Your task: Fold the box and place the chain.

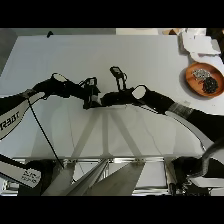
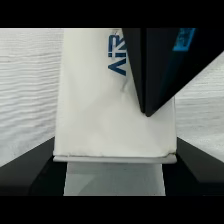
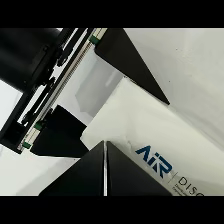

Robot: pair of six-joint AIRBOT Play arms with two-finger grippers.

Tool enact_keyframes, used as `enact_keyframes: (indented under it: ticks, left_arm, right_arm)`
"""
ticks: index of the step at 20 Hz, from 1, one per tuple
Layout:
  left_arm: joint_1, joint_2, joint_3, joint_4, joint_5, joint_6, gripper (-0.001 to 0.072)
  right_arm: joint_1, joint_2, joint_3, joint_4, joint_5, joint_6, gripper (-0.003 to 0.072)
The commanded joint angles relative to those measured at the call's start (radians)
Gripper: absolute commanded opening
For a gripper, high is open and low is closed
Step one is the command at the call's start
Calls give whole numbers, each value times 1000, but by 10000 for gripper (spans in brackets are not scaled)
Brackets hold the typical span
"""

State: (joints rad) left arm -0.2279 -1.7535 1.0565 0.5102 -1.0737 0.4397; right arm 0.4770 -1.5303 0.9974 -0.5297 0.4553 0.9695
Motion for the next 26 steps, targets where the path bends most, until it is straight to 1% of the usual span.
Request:
enact_keyframes:
  ticks: [1, 3, 4, 5, 7, 9, 11, 13, 15, 18, 22, 26]
  left_arm:
    - [0, 0, 0, 1, 0, 2, 276]
    - [0, 0, 0, 1, 0, 2, 276]
    - [0, 0, 0, 1, 0, 2, 276]
    - [0, 0, 0, 1, 0, 2, 276]
    - [0, 0, 0, 1, 0, 2, 276]
    - [0, 0, 0, 1, 0, 2, 276]
    - [0, 0, 0, 1, 0, 2, 276]
    - [0, 0, 0, 1, 0, 2, 276]
    - [0, 0, 0, 1, 0, 2, 276]
    - [0, 0, 0, 0, 0, 2, 276]
    - [0, 0, 0, 0, 0, 2, 276]
    - [0, 0, 0, 0, 0, 2, 276]
  right_arm:
    - [-16, 58, 1, 3, -51, -5, 8]
    - [-61, 119, 1, 3, -30, -5, 9]
    - [-93, 143, 1, 3, 6, -5, 9]
    - [-135, 164, 0, 3, 60, -5, 8]
    - [-214, 171, -3, 3, 206, -11, 6]
    - [-264, 169, -51, 6, 274, -37, 5]
    - [-276, 161, -124, 18, 278, -57, 5]
    - [-272, 132, -180, 78, 289, -123, 4]
    - [-261, 93, -201, 135, 289, -167, 4]
    - [-241, 39, -202, 134, 280, -167, 4]
    - [-212, 61, -202, 135, 241, -183, 5]
    - [-211, 143, -201, 134, 220, -190, 5]
